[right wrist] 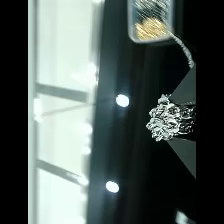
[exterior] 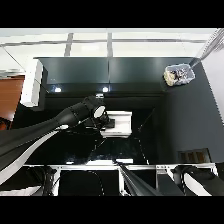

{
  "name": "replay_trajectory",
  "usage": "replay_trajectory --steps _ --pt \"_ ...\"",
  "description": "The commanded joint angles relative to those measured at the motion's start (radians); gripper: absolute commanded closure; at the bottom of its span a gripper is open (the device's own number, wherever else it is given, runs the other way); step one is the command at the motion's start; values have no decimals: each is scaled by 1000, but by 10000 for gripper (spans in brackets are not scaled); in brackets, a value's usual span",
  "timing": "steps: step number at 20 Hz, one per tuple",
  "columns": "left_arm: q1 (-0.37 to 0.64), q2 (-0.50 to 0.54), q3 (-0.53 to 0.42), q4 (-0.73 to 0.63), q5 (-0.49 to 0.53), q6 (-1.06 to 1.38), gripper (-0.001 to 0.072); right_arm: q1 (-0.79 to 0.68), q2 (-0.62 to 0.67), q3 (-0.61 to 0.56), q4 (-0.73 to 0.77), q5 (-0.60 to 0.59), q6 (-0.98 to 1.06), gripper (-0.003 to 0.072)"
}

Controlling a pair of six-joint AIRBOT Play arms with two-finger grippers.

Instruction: Fold the box and place the chain.

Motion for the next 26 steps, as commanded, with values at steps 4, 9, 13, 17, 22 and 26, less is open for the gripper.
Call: replay_trajectory --steps 4,9,13,17,22,26 --pt "0 0 1 0 1 0 682 181 50 -285 100 205 -13 664" --pt "0 0 1 0 2 0 681 243 49 -587 381 74 -79 664" --pt "0 0 1 0 2 0 681 335 47 -796 393 -108 -80 663" --pt "0 0 1 0 2 0 681 389 39 -961 396 -341 -20 663" --pt "0 0 1 0 2 0 681 439 22 -1032 448 -453 -14 663" --pt "0 0 1 0 2 0 682 466 11 -1032 448 -528 -14 663"
